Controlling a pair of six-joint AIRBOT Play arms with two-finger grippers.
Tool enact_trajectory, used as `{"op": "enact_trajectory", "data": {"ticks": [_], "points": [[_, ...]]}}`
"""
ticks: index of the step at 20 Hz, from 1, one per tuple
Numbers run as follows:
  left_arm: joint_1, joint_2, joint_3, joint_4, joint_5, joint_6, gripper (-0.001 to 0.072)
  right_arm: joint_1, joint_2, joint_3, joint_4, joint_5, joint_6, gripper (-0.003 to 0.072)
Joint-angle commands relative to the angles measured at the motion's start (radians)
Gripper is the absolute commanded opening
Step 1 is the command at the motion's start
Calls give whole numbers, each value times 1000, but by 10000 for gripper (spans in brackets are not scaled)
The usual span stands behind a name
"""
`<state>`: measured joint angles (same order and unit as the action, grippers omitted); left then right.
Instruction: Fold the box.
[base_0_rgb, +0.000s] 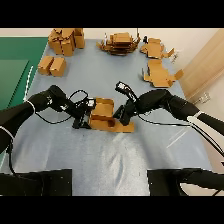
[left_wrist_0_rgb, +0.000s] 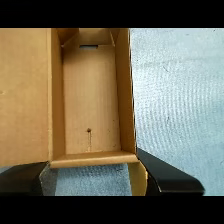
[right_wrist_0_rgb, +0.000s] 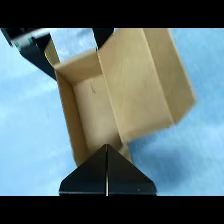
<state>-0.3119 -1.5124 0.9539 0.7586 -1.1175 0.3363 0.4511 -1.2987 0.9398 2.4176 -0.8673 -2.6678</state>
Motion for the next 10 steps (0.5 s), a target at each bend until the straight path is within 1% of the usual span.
{"op": "enact_trajectory", "data": {"ticks": [1,3,5,7,10], "points": [[0,-1,0,5,10,-23,296,19,0,36,88,47,5,8],[0,-1,0,5,8,-23,296,30,-25,66,91,91,5,7],[0,-1,0,5,9,-23,296,30,-84,114,92,87,5,7],[0,-1,0,5,9,-23,296,30,-166,179,92,69,10,7],[0,-1,0,5,9,-23,295,29,-294,282,74,63,88,7]]}}
